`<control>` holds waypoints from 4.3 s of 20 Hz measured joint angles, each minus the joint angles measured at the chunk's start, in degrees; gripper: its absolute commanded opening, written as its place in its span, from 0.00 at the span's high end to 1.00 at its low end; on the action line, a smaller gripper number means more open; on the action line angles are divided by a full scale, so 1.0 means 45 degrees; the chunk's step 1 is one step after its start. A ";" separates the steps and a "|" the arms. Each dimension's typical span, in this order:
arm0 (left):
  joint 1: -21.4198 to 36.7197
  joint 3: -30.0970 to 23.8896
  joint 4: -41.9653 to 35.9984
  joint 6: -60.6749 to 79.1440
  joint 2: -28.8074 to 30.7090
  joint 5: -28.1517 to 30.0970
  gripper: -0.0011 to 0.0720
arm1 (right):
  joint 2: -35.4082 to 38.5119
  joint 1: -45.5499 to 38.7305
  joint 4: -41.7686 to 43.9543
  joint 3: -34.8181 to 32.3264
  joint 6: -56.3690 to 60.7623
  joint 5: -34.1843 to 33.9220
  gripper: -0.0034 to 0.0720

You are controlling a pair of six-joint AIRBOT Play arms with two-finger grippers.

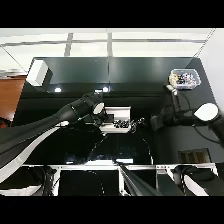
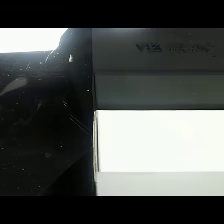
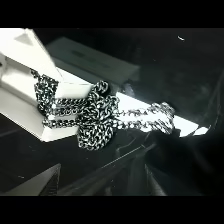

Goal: Fold the box and place the chain.

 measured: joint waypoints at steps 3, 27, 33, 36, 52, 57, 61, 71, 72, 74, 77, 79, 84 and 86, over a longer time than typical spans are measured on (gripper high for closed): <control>0.0000 0.0000 0.0005 0.0000 0.0000 0.0000 0.94 | 0.0019 0.1054 -0.0121 -0.1132 -0.3143 -0.1627 0.15; 0.0000 0.0000 0.0000 0.0000 0.0000 -0.0019 0.94 | -0.3886 0.2647 0.2773 -0.0622 -1.5805 -0.3521 0.00; 0.0000 0.0000 0.0000 0.0000 0.0000 -0.0019 0.94 | -0.4226 0.2642 0.2997 -0.0602 -1.5820 -0.3589 0.42; 0.0000 0.0000 0.0005 -0.0005 0.0000 -0.0087 0.94 | -0.4255 0.2628 0.3041 -0.0597 -1.5523 -0.3614 0.93; 0.0000 0.0000 -0.0049 0.0000 0.0000 -0.0024 0.94 | -0.1180 0.1088 0.1860 0.0622 -0.9058 -0.1875 0.93; 0.0000 0.0000 -0.0199 0.0000 0.0000 -0.0019 0.94 | -0.0316 0.0981 0.2050 0.2934 -0.6649 0.0262 0.93; 0.0000 0.0000 -0.0248 -0.0010 0.0000 -0.0015 0.94 | -0.0146 0.0957 0.3871 0.4527 -0.5819 0.1059 0.93; 0.0000 0.0000 -0.0282 0.0000 0.0000 -0.0019 0.94 | -0.0092 0.1409 0.7087 0.6878 -0.5391 0.1360 0.93; 0.0000 0.0000 -0.0282 0.0000 0.0000 -0.0019 0.94 | -0.0097 0.1428 0.7189 0.7174 -0.5382 0.1331 0.93; 0.0000 0.0000 -0.0282 0.0000 0.0000 -0.0019 0.94 | -0.0092 0.1452 0.7373 0.7859 -0.5362 0.1219 0.93; 0.0000 0.0000 -0.0282 0.0000 0.0000 -0.0019 0.94 | -0.0087 0.1462 0.7509 0.8752 -0.5357 0.0981 0.93; 0.0000 0.0000 -0.0282 0.0000 0.0000 -0.0019 0.94 | -0.0097 0.1462 0.7548 0.9078 -0.5241 0.0908 0.93; 0.0000 0.0000 -0.0282 0.0000 0.0000 -0.0019 0.94 | -0.0364 0.1520 0.7252 0.9185 -0.4163 0.1413 0.93; 0.0000 0.0000 -0.0287 0.0005 0.0000 -0.0024 0.94 | -0.0636 0.1739 0.6795 0.8869 -0.3492 0.1851 0.93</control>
